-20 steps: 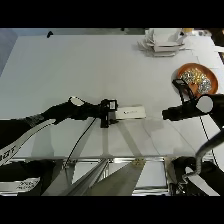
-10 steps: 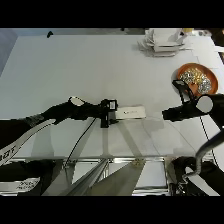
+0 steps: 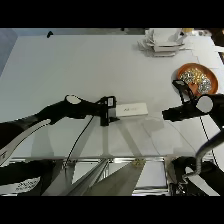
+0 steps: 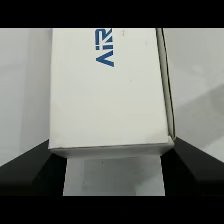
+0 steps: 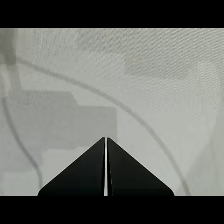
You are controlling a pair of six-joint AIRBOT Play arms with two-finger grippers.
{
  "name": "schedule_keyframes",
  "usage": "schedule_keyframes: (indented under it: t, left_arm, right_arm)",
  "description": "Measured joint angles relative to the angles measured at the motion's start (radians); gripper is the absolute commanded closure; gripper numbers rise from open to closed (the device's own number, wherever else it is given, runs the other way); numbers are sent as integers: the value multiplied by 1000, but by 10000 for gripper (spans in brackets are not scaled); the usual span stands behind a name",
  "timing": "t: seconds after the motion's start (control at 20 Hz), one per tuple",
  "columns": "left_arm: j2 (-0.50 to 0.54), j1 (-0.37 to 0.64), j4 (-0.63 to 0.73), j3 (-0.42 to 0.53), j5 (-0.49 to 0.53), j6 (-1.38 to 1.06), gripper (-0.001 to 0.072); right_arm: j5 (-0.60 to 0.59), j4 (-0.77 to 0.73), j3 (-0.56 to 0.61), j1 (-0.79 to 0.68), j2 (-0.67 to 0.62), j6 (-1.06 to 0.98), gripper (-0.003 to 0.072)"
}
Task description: Fold the box and place the chain.
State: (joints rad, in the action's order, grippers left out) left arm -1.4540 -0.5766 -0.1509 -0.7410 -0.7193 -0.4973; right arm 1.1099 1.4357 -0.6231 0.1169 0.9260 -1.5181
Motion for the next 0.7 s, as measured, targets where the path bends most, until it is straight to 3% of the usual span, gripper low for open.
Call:
schedule_keyframes:
  t: [0.2,0.35,0.7]
  left_arm:
    - [192,55,-13,0,68,161,702]
    - [360,134,-142,0,114,393,702]
    - [697,435,-768,0,100,1181,701]
  right_arm:
    - [0,0,0,0,0,0,668]
    - [0,0,0,0,0,0,668]
    - [0,0,0,0,0,0,668]
